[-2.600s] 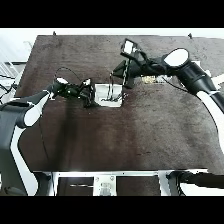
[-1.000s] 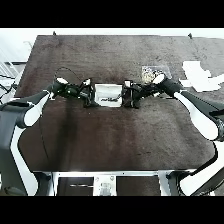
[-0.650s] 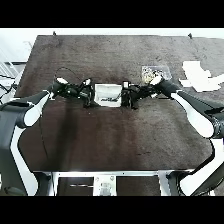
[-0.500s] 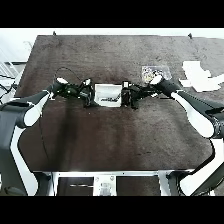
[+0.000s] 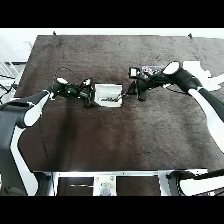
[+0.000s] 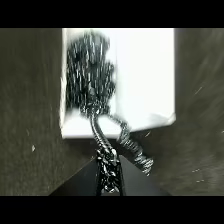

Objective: Fold the box and place the chain.

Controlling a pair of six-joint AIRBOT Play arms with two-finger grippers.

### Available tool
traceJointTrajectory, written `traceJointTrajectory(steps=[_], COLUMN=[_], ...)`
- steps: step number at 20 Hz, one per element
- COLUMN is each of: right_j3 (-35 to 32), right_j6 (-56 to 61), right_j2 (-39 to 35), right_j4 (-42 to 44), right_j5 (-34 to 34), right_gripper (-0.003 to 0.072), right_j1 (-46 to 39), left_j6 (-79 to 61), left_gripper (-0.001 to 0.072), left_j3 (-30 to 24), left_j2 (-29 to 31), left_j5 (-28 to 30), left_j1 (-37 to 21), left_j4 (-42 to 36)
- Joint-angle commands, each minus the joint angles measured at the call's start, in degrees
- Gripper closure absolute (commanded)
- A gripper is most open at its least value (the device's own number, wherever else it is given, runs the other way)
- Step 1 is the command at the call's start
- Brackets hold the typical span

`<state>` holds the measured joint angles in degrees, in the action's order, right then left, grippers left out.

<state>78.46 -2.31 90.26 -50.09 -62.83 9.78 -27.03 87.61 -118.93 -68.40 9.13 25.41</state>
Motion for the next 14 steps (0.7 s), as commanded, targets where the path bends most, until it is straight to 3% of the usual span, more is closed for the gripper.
traceJointTrajectory(steps=[1, 7, 14], right_j3=[0.17, 4.81, 6.32], right_j6=[0.79, 0.85, 1.22], right_j2=[-7.21, -10.99, -10.97], right_j4=[3.82, 7.30, 7.19], right_j5=[-0.68, -0.20, 12.33], right_gripper=[0.0682, 0.0682, 0.0684], right_j1=[0.61, 3.30, 9.14], left_j6=[0.02, 0.02, 0.02], left_gripper=[0.0182, 0.0181, 0.0182], left_j3=[0.00, 0.00, 0.00], left_j2=[0.00, 0.00, 0.00], left_j5=[0.02, 0.00, 0.00], left_j1=[0.00, 0.00, 0.00], left_j4=[0.00, 0.00, 0.00])
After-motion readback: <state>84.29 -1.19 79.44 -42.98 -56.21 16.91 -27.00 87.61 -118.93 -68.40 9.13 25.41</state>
